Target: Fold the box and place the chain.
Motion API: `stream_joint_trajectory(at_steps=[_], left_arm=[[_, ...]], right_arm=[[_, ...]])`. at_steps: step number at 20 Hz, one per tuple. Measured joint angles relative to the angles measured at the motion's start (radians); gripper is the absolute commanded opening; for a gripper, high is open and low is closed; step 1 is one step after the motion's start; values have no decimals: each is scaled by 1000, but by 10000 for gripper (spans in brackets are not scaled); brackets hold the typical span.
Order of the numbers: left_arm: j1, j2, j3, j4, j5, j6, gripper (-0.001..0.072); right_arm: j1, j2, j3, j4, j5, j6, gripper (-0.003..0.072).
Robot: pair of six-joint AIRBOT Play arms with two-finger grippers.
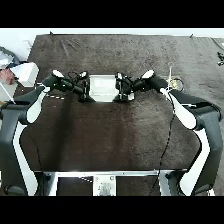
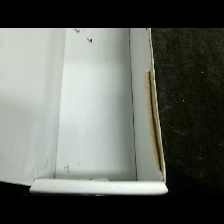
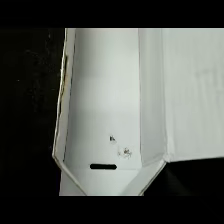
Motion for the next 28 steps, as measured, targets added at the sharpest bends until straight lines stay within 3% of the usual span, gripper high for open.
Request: stream_joint_trajectory(at_steps=[7,10,11,16,21,28], left_arm=[[0,0,0,0,2,2,370],[0,0,0,0,3,1,370],[0,0,0,0,3,1,370],[0,0,0,0,4,0,370],[0,0,0,0,4,0,370],[0,0,0,0,-10,0,370]], right_arm=[[-14,117,0,-212,5,69,582],[-16,170,0,-246,20,117,63],[-17,185,0,-238,31,128,-19],[-11,210,-16,-56,65,154,-19],[17,214,-58,101,-24,160,-19],[55,179,-79,155,-183,160,-20]])
